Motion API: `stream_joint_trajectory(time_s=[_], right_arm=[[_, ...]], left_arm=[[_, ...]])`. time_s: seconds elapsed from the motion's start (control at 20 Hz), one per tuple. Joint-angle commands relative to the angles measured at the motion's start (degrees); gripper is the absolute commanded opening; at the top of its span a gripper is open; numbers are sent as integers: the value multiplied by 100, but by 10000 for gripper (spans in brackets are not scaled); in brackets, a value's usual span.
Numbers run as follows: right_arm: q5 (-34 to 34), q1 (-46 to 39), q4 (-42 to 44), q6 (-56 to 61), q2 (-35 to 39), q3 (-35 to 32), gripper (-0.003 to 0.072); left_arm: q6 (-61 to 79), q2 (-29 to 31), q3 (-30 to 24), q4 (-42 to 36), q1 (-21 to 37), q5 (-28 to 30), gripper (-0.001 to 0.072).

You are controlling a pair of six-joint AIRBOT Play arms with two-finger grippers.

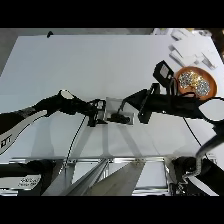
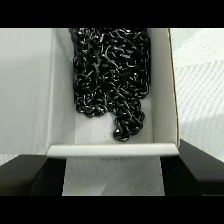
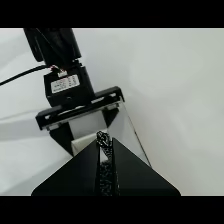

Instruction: Fold the box and place the chain.

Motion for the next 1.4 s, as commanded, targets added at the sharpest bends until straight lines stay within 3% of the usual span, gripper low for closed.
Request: stream_joint_trajectory(time_s=[0.0, 0.15, 0.2, 0.3, 0.35, 0.45, 0.55, 0.6, 0.7, 0.85, 1.05, 1.35], right_arm=[[46, 201, -271, 20, -446, 7, 15], [474, 201, -1016, 455, -857, 7, 17], [553, 201, -1281, 680, -935, 7, 48], [907, 201, -1644, 909, -1078, 140, 270], [1300, 199, -1786, 955, -1145, 367, 282], [2153, 168, -2068, 1064, -1353, 1091, 246], [2728, 52, -2157, 1064, -1746, 1967, 57], [2765, -2, -2157, 1071, -1974, 2339, 15], [2406, -101, -2155, 1471, -2496, 2894, 15], [1613, -120, -2197, 2184, -3195, 2977, 15], [2413, 109, -2173, 2369, -3860, 2949, 15], [2288, 721, -2026, 2031, -3523, 2474, 15]], left_arm=[[2, 0, 4, 0, 4, 2, 33], [2, 0, 4, 2, 4, 2, 33], [2, 0, 4, 0, 4, 0, 33], [2, 0, 4, 2, 4, 2, 33], [2, 0, 4, 2, 4, 0, 33], [2, 0, 4, 2, 4, 2, 33], [2, 0, 4, 0, 4, 2, 33], [2, 0, 4, 2, 4, 2, 33], [2, 0, 4, 2, 4, 2, 33], [2, 0, 4, 0, 4, 2, 33], [2, 0, 4, 0, 4, 0, 33], [2, 0, 4, 2, 4, 0, 33]])
